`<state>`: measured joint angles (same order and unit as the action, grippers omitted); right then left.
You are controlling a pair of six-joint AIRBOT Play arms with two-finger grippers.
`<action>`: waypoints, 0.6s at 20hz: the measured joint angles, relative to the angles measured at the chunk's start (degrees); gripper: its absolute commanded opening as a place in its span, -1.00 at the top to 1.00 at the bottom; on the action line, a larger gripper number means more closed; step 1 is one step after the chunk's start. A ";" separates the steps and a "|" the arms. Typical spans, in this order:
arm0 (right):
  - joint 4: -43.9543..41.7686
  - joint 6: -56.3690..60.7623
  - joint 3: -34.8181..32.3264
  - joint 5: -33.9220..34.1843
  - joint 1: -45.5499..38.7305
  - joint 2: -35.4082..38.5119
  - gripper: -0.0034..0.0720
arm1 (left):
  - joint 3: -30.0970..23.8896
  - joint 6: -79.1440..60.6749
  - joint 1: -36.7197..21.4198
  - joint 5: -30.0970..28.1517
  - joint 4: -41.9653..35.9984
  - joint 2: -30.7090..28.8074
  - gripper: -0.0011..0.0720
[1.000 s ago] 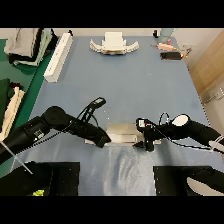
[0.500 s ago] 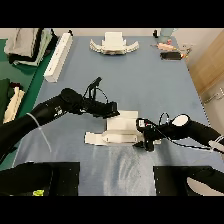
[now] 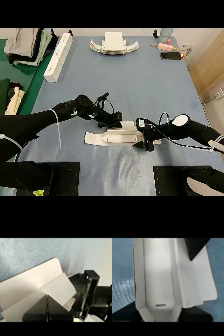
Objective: Fold the box.
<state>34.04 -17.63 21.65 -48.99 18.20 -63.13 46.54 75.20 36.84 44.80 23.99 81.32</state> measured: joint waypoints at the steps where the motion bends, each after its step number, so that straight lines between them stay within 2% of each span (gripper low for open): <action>1: 0.00 0.00 0.00 0.00 0.00 -0.02 -0.43 | 0.02 0.22 0.11 -0.11 -0.02 0.24 0.93; 6: 0.02 -0.22 0.00 0.00 0.00 -0.04 -0.43 | 1.05 -1.60 -0.24 -0.70 0.55 -1.05 0.93; 9: 0.04 -0.26 0.02 0.00 0.00 -0.04 -0.43 | 1.64 -3.96 -2.19 -0.09 2.01 -7.15 0.93; 12: 0.04 -0.26 0.02 0.00 0.00 -0.04 -0.43 | 1.79 -4.74 -4.55 1.05 7.06 -15.72 0.93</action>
